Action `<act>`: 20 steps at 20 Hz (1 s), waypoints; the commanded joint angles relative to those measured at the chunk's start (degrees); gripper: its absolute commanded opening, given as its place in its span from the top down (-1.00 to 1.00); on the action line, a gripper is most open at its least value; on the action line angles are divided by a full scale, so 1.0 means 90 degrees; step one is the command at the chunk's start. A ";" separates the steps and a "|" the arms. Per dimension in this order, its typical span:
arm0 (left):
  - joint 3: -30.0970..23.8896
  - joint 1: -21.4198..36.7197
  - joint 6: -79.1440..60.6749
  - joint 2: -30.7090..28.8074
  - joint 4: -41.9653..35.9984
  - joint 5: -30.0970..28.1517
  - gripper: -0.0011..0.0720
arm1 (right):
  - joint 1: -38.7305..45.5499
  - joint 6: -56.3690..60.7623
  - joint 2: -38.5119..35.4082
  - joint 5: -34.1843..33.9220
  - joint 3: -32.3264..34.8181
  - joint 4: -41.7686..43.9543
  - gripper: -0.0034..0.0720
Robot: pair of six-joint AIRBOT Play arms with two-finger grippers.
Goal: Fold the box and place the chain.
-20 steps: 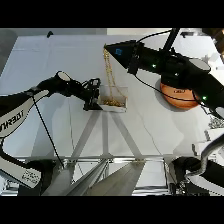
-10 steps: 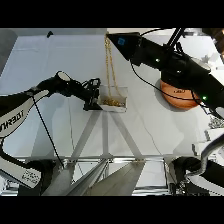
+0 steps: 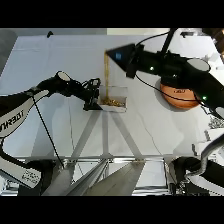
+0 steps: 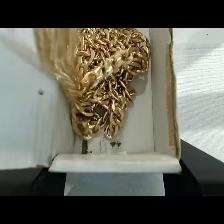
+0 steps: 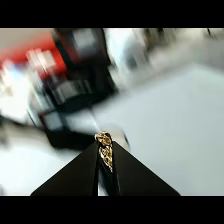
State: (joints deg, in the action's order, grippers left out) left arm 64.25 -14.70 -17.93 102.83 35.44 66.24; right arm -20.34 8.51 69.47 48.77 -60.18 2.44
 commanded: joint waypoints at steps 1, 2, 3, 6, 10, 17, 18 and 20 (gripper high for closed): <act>0.0000 -0.0002 -0.0002 -0.0005 0.0000 -0.0002 -0.10 | -0.0007 0.1190 0.0041 -0.0187 -0.0002 -0.3232 0.89; 0.0000 -0.0002 -0.0002 -0.0005 0.0000 -0.0002 -0.10 | -0.0007 0.1661 0.0095 -0.0151 -0.0002 -0.3927 0.89; 0.0000 -0.0002 -0.0002 -0.0005 0.0000 0.0000 -0.10 | -0.0007 0.2103 0.0185 -0.0117 0.0000 -0.4500 0.89; 0.0000 -0.0002 -0.0002 -0.0005 0.0000 -0.0002 -0.10 | -0.0070 0.2550 0.0685 0.0172 0.0000 -0.5212 0.89; 0.0000 -0.0002 -0.0002 -0.0005 0.0000 -0.0002 -0.10 | -0.0542 0.2523 0.1234 0.0299 0.0000 -0.5423 0.56; 0.0000 -0.0002 -0.0002 -0.0005 0.0000 -0.0002 -0.10 | -0.0699 0.2912 0.1239 0.0702 -0.1093 -0.6326 -0.13; 0.0000 -0.0002 -0.0002 -0.0005 0.0000 0.0000 -0.10 | -0.0658 0.3033 0.1256 0.0673 -0.1396 -0.6414 -0.13; 0.0000 -0.0002 -0.0002 -0.0005 0.0000 0.0000 -0.10 | -0.0447 0.3349 0.1469 0.0680 -0.1948 -0.6394 -0.02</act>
